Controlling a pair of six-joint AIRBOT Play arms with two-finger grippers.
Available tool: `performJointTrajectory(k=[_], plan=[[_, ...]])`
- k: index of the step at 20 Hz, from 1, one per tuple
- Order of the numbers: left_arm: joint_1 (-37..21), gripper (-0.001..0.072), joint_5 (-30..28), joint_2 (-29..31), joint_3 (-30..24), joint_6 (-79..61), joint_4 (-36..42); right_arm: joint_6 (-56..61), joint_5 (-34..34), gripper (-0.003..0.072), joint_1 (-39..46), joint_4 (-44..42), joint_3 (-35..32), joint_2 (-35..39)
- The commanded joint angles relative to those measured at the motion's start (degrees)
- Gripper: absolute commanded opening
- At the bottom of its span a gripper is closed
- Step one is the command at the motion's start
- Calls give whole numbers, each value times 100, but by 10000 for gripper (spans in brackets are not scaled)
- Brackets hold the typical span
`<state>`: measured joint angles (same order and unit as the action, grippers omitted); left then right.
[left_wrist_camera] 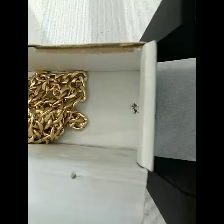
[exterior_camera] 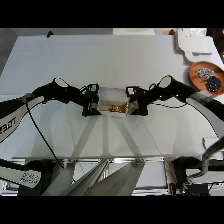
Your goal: Fold the box and place the chain.
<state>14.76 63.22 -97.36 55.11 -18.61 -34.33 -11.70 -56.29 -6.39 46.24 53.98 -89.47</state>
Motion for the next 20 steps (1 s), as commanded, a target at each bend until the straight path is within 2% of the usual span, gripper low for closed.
performJointTrajectory(k=[1,2,3,5,7,8,11,14,20], plan=[[-2,261,-2,4,2,0,0,-83,-4,685,-70,-339,-2,-96],[-2,261,0,4,2,0,0,-83,20,666,-81,-433,-2,-96],[-2,261,0,4,2,0,0,-83,37,611,-81,-472,-2,-96],[-2,261,0,4,2,0,0,-83,37,434,-81,-463,-2,-96],[-2,261,0,4,2,0,0,-83,33,175,-81,-459,-2,-96],[-2,261,0,4,2,0,0,-83,33,96,-81,-437,-2,-96],[-2,261,0,4,2,0,0,-79,33,14,-81,-249,-2,-90],[-2,261,0,4,2,0,0,-33,109,15,-81,105,0,-13],[-4,261,0,4,2,0,0,807,925,15,-81,352,0,302]])
